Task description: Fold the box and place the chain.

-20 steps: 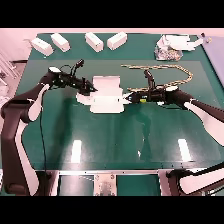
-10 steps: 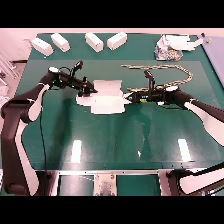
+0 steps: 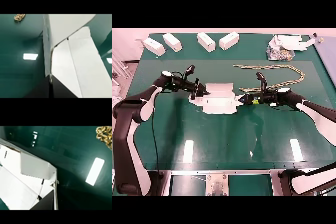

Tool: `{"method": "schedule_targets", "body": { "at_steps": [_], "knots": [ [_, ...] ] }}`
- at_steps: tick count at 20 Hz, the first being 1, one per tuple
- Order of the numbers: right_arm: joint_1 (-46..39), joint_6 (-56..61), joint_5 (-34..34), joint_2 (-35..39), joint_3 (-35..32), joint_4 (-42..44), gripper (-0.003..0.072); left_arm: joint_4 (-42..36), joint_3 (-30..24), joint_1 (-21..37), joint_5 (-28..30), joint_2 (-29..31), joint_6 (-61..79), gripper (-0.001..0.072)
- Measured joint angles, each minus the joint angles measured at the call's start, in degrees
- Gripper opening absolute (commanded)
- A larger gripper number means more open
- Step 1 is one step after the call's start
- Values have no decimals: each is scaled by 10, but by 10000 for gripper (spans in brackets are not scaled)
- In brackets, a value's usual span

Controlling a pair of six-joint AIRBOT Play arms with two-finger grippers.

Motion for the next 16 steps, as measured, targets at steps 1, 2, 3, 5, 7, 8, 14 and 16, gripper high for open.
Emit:
{"method": "schedule_targets", "body": {
  "at_steps": [1,2,3,5,7,8,14,16],
  "knots": [
    [0,0,0,0,0,0,6,0,-1,0,1,0,4,13],
    [0,0,0,0,0,0,7,-1,-2,0,1,0,6,13],
    [0,0,0,0,0,0,7,-1,-2,0,1,0,9,14],
    [0,0,0,0,0,1,7,-1,-3,0,2,0,14,17],
    [0,0,-1,0,0,1,7,-1,-4,0,3,0,17,17],
    [0,0,-1,0,0,1,6,-1,-4,0,3,0,17,17],
    [0,-1,-3,0,0,8,249,0,-4,-1,5,0,20,18],
    [-1,-1,-2,0,0,7,250,0,-4,-1,5,0,20,18]
  ]
}}
